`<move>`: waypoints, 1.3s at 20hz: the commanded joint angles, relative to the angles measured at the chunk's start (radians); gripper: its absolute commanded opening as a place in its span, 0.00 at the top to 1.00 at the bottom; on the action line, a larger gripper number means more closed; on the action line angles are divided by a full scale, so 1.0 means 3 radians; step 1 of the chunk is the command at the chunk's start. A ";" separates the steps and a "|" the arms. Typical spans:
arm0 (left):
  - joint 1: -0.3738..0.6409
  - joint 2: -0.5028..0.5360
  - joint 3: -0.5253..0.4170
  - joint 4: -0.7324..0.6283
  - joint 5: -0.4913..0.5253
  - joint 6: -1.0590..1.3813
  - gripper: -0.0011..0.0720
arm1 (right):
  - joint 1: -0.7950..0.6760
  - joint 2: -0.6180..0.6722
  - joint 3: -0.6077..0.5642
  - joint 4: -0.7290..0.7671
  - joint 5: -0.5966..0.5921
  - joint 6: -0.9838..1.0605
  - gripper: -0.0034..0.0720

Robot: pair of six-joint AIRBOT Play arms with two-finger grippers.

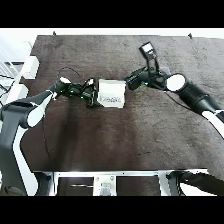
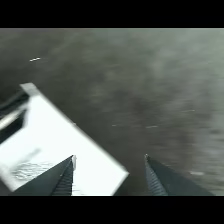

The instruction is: Fold the box and place the chain.

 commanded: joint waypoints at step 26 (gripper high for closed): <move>0.0001 0.0001 0.0003 0.0000 0.0003 0.0001 0.13 | -0.0512 -0.1375 0.1106 0.1356 0.2199 -0.2122 0.71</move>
